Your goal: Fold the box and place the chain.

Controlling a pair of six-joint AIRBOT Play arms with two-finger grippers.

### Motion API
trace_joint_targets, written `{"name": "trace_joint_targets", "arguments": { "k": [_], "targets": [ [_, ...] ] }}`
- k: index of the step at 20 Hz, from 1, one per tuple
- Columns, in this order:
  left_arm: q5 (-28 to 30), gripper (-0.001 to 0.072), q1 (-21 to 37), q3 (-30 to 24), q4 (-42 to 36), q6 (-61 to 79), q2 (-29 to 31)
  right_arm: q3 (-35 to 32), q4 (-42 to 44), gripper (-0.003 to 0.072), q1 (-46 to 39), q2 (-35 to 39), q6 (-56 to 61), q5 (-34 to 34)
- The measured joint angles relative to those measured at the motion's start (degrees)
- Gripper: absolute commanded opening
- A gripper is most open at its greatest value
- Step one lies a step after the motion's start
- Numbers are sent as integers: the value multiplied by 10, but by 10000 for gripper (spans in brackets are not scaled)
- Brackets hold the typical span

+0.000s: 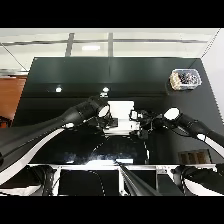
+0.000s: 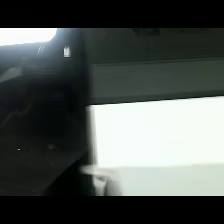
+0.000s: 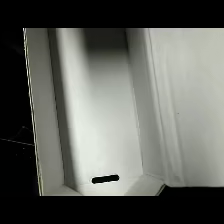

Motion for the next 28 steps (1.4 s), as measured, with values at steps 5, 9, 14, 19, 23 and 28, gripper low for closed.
{"name": "trace_joint_targets", "arguments": {
  "k": [5, 9, 14, 19, 23, 28],
  "targets": [
    [5, 76, 0, 9, 3, 2, -4, 0, -1, 468, 0, 0, -2, -2],
    [12, 361, 0, 12, 0, 3, -5, 0, -2, 468, 0, 0, -2, -1],
    [7, 30, 0, 13, 3, -2, -6, 0, -1, 468, 0, 0, -2, 0],
    [10, 29, 0, 13, 2, 5, -6, 0, -3, 706, 0, 0, 3, 1],
    [14, 29, 0, 13, -1, 8, -6, 2, -35, 713, 0, 18, 55, 7],
    [3, 29, 0, 13, -1, 10, -6, 4, -91, 683, 0, 63, 82, 25]
  ]
}}
